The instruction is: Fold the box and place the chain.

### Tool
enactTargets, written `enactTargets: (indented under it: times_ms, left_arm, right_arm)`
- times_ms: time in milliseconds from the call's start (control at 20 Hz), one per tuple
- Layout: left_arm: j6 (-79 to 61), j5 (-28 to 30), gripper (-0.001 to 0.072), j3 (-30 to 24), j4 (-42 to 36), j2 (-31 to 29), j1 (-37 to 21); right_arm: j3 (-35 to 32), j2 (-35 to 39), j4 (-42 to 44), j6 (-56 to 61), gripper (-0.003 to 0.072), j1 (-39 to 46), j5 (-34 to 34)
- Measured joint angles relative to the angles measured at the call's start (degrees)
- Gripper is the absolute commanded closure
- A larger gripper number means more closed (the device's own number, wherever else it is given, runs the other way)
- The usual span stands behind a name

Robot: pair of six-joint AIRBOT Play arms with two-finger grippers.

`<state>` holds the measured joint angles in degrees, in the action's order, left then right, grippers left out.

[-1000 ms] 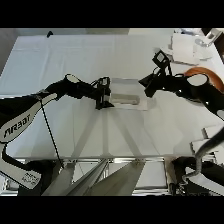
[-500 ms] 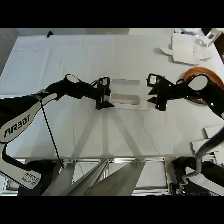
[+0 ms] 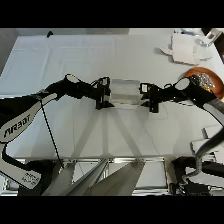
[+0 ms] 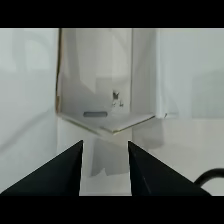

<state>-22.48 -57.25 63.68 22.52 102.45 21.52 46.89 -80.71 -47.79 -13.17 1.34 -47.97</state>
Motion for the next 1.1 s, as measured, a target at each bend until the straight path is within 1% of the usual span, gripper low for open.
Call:
enactTargets:
  times_ms: [50, 150, 200, 350, 450, 500, 550, 600, 650, 700, 750, 800, 850, 900, 1100]
  left_arm:
    - [0.0, 0.0, 0.0394, 0.0, 0.0, 0.0, 0.0]
    - [0.0, 0.0, 0.0394, 0.0, 0.0, 0.0, 0.0]
    - [0.0, 0.0, 0.0394, 0.0, 0.0, 0.0, 0.0]
    - [0.0, 0.0, 0.0394, 0.0, 0.0, 0.0, 0.0]
    - [0.0, 0.0, 0.0394, 0.0, 0.0, 0.0, 0.0]
    - [0.0, 0.0, 0.0394, 0.0, 0.0, 0.0, 0.0]
    - [0.0, 0.1, 0.0394, 0.0, 0.0, 0.0, 0.0]
    - [0.0, 0.1, 0.0394, 0.0, 0.0, 0.0, 0.0]
    - [0.0, 0.1, 0.0394, 0.0, 0.0, 0.0, 0.0]
    - [0.0, 0.1, 0.0394, 0.0, 0.0, 0.0, 0.0]
    - [0.0, 0.1, 0.0394, 0.0, 0.0, 0.0, 0.0]
    - [0.0, 0.1, 0.0394, 0.0, 0.0, 0.0, 0.0]
    - [0.0, 0.1, 0.0394, 0.0, 0.0, 0.0, 0.0]
    - [0.0, 0.1, 0.0394, 0.0, 0.0, 0.0, 0.0]
    - [0.0, 0.0, 0.0394, 0.0, 0.0, 0.0, 0.0]
  right_arm:
    - [0.0, -0.3, 0.5, -0.2, 0.0521, -0.5, 0.6]
    - [0.0, -0.6, 1.2, -0.4, 0.0544, -1.4, 1.3]
    - [0.0, -0.7, 1.3, -0.6, 0.0597, -1.9, 1.7]
    - [0.0, -0.9, 1.7, -0.8, 0.0599, -3.1, 2.3]
    - [0.0, -0.9, 2.0, -0.8, 0.0477, -3.6, 2.8]
    - [0.0, -0.9, 2.1, -0.8, 0.0477, -3.7, 3.0]
    - [0.0, -0.9, 2.2, -0.8, 0.0459, -3.8, 3.4]
    - [0.0, -0.9, 2.4, -0.8, 0.0334, -3.9, 3.6]
    - [0.0, -0.9, 2.4, -0.9, 0.0243, -3.9, 3.8]
    - [0.0, -0.9, 2.4, -1.0, 0.0250, -4.0, 3.8]
    - [0.0, -0.9, 2.4, -1.0, 0.0303, -4.0, 3.8]
    - [0.0, -0.9, 2.4, -1.0, 0.0414, -4.0, 3.9]
    - [0.0, -0.9, 2.7, -0.9, 0.0590, -4.1, 4.1]
    - [0.0, -0.9, 3.1, -0.9, 0.0674, -4.1, 4.3]
    - [0.0, -0.6, 2.3, 0.8, 0.0674, -4.1, 4.2]
